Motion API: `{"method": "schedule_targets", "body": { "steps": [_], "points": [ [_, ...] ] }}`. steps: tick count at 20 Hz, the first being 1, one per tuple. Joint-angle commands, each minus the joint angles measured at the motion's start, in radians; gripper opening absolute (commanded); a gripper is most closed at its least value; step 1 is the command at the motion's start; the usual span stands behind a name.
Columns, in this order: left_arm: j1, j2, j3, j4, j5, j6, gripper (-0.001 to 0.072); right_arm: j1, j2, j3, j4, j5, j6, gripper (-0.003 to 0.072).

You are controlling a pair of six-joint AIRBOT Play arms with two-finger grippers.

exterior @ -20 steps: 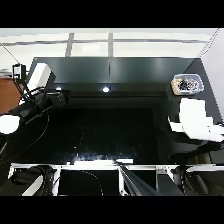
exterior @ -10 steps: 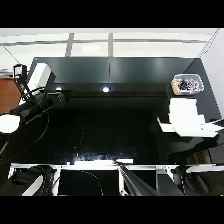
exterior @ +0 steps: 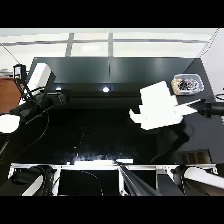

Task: Fold the box and place the chain.

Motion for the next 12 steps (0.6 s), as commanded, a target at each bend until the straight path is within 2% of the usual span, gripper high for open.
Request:
{"method": "schedule_targets", "body": {
  "steps": [1,4,7,12],
  "points": [
    [0.0,0.0,0.001,-0.004,-0.001,0.0,0.071,0.193,0.254,-0.198,0.178,-0.181,0.001,0.001],
    [0.0,0.0,0.0,-0.025,-0.014,0.0,0.071,0.385,0.453,-0.336,0.188,-0.35,-0.006,0.001],
    [0.0,-0.011,0.0,-0.032,-0.113,0.0,0.071,0.568,0.58,-0.469,0.192,-0.55,-0.051,0.001],
    [-0.039,-0.126,0.0,-0.069,-0.338,0.001,0.071,0.813,0.611,-0.589,0.224,-0.771,-0.082,0.0011]
  ]
}}
